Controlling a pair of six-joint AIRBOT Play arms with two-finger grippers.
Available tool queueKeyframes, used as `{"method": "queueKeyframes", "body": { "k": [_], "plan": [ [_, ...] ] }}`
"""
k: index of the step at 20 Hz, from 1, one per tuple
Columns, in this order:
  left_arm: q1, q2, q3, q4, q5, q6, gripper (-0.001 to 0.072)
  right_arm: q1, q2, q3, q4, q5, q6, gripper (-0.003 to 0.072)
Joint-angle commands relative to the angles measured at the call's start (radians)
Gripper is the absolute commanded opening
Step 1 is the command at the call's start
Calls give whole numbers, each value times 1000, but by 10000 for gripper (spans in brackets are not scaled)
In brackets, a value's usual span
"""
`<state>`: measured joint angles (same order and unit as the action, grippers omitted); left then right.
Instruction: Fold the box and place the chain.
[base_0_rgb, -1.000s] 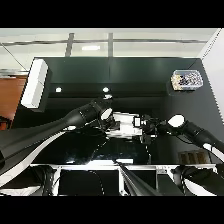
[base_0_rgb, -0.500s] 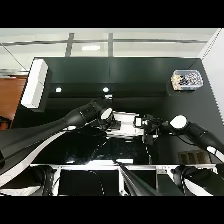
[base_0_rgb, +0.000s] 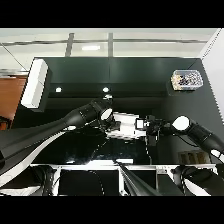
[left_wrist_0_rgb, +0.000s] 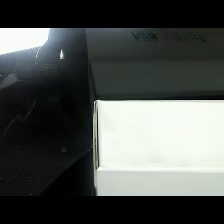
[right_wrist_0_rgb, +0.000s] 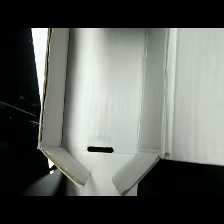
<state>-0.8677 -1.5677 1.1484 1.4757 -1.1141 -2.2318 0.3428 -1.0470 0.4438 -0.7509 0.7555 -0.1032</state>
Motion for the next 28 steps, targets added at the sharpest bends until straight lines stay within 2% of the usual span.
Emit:
{"method": "queueKeyframes", "body": {
  "k": [1, 2, 6, 10, 11, 12, 13, 14, 15, 16, 17, 18, 19, 21, 22, 25, 26, 28],
  "plan": [
    [1, 0, 1, 0, 2, 0, 27, 1, 2, 0, 72, 31, 8, 262],
    [1, 0, 1, 0, 2, 0, 27, 1, 2, 0, 103, 30, 22, 173],
    [1, 0, 1, 0, 2, 0, 27, 16, -3, -5, 241, 11, 125, 171],
    [1, 0, 1, 0, 3, 0, 27, 94, -36, -20, 294, -101, 157, 173],
    [2, 0, 1, 0, 3, 0, 27, 95, -36, -20, 291, -120, 174, 112],
    [1, 0, 1, 0, 3, 0, 27, 93, -36, -20, 285, -128, 188, 84],
    [1, 0, 1, 0, 3, 0, 27, 93, -36, -20, 277, -128, 201, 153],
    [1, 0, 1, 0, 3, 0, 27, 93, -36, -20, 276, -128, 210, 394],
    [1, 0, 1, 0, 3, 0, 27, 93, -36, -20, 267, -127, 210, 389],
    [1, 0, 1, 0, 3, 0, 27, 93, -36, -20, 252, -123, 222, 178],
    [1, 0, 1, 0, 3, 0, 27, 93, -36, -20, 248, -127, 243, 312],
    [1, 0, 1, 0, 3, 0, 27, 93, -36, -20, 247, -126, 249, 301],
    [1, 0, 1, 0, 3, 0, 27, 93, -36, -19, 237, -123, 270, 105],
    [2, 0, 1, 0, 3, 0, 27, 73, -27, 5, 143, -82, 452, 14],
    [2, 0, 1, 0, 3, 0, 27, 45, -17, 31, 67, -26, 577, 14],
    [2, 0, 1, 0, 3, 0, 27, -138, 26, 161, -201, 265, 982, 13],
    [2, 0, 1, 0, 3, -1, 26, -224, 39, 188, -254, 310, 1092, 13],
    [2, 0, 1, 0, 3, -1, 27, -449, 55, 174, -253, 314, 1244, 14]
  ]
}}
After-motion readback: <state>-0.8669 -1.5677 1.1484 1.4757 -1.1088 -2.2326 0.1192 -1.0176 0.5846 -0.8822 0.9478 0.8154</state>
